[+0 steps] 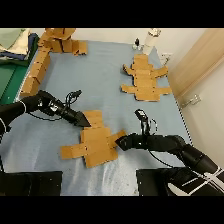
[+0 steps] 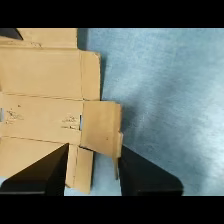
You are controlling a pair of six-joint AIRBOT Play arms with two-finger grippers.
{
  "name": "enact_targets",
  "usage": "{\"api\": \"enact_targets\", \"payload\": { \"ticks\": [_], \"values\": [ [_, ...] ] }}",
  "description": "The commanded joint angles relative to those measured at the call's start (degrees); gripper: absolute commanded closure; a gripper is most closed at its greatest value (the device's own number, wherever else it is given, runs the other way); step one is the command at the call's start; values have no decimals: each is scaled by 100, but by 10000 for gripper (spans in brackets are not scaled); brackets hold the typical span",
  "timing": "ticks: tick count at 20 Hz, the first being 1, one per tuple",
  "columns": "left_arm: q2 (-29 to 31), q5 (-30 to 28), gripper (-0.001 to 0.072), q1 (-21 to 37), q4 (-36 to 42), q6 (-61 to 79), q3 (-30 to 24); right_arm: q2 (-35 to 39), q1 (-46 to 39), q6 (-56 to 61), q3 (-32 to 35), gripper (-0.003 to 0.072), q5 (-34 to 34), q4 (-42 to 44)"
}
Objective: Fold the box.
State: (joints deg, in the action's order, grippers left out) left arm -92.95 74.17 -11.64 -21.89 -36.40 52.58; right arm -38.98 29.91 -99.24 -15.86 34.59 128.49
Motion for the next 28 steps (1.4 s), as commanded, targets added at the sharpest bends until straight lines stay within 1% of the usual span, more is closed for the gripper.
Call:
{"api": "enact_targets", "payload": {
  "ticks": [1, 2, 4, 6, 8, 11, 12, 13, 14, 15, 16, 18, 22, 24, 26, 28],
  "values": [
    [52, 63, 699, -52, -13, 518, -2, 13, -234, 535, -197, 238, 57, -562],
    [118, -74, 699, -109, -17, 610, -2, 13, -391, 831, -356, 238, 168, -953],
    [319, -415, 699, -302, -20, 975, -4, 13, -732, 1272, -793, 237, 629, -1766],
    [564, -730, 699, -610, -22, 1333, -17, 13, -1060, 1488, -1307, 237, 1158, -2258],
    [876, -1318, 699, -1003, 4, 1759, -164, 13, -1331, 1526, -1792, 238, 1480, -2326],
    [1386, -2446, 699, -1711, 0, 2085, -498, 13, -1366, 1528, -2149, 254, 1550, -2299],
    [1620, -2730, 699, -1989, -50, 2284, -579, 11, -1366, 1530, -2151, 355, 1565, -2240],
    [1851, -2929, 699, -2225, -107, 2514, -647, 0, -1364, 1530, -2149, 502, 1624, -2199],
    [2090, -3169, 699, -2481, -155, 2721, -717, 2, -1364, 1530, -2131, 631, 1668, -2184],
    [2280, -3381, 699, -2682, -155, 2879, -785, 2, -1364, 1528, -2127, 680, 1694, -2181],
    [2435, -3563, 699, -2857, -153, 3058, -852, 2, -1364, 1528, -2127, 683, 1692, -2175],
    [2588, -3827, 699, -2990, -168, 3305, -992, 0, -1364, 1528, -2127, 683, 1690, -2155],
    [2546, -3987, 697, -2935, -254, 3401, -1115, 0, -1364, 1528, -2127, 683, 1655, -2111],
    [2551, -4133, 697, -2970, -72, 3375, -1110, 0, -1364, 1528, -2127, 683, 1593, -2111],
    [2551, -4004, 698, -2973, -63, 3340, -1110, -4, -1364, 1528, -2124, 683, 1587, -2111],
    [2551, -3998, 699, -2968, -63, 3499, -1128, -37, -1364, 1526, -2124, 683, 1591, -2111]
  ]
}}
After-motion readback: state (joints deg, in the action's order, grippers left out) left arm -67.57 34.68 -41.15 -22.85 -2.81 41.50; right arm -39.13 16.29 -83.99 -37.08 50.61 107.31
